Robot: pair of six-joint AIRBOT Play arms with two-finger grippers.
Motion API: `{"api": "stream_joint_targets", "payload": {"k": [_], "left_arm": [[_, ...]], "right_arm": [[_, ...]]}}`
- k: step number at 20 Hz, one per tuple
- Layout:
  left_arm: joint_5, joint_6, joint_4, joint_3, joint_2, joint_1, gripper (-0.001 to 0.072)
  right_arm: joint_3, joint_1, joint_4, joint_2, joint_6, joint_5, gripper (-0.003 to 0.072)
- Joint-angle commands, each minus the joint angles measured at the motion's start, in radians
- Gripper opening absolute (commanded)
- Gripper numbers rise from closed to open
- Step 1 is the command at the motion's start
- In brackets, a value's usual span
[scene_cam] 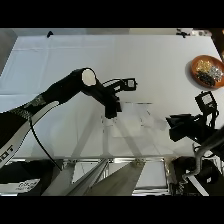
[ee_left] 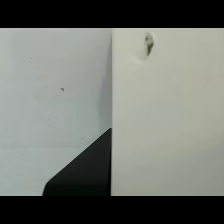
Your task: Fold the box and place the chain.
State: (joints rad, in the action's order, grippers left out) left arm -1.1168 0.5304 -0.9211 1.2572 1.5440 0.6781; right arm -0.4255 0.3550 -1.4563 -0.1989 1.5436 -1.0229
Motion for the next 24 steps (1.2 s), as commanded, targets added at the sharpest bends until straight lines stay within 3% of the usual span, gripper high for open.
{"api": "stream_joint_targets", "payload": {"k": [1, 4, 9, 11, 14, 18, 24], "left_arm": [[0.038, 0.074, -0.036, -0.003, -0.005, 0.012, -0.0002], [0.034, 0.080, -0.039, -0.057, -0.038, 0.013, -0.0003], [0.238, 0.070, -0.037, -0.343, -0.237, 0.012, -0.0001], [0.281, 0.024, -0.037, -0.412, -0.278, 0.010, 0.0004], [0.314, -0.043, -0.010, -0.420, -0.253, 0.006, 0.0004], [0.396, -0.219, 0.152, -0.420, -0.188, 0.006, 0.0004], [0.422, -0.259, 0.159, -0.419, -0.121, -0.006, 0.0004]], "right_arm": [[0.000, 0.001, -0.036, 0.018, 0.000, -0.055, 0.0199], [0.000, 0.001, -0.037, 0.018, 0.000, -0.054, 0.0198], [0.000, 0.001, -0.036, 0.018, 0.000, -0.051, 0.0198], [0.000, 0.001, -0.036, 0.018, 0.000, -0.038, 0.0198], [0.000, 0.001, -0.035, 0.018, 0.001, -0.023, 0.0198], [0.000, 0.001, -0.032, 0.018, 0.001, -0.024, 0.0198], [0.000, 0.001, -0.033, 0.018, 0.001, -0.024, 0.0198]]}}
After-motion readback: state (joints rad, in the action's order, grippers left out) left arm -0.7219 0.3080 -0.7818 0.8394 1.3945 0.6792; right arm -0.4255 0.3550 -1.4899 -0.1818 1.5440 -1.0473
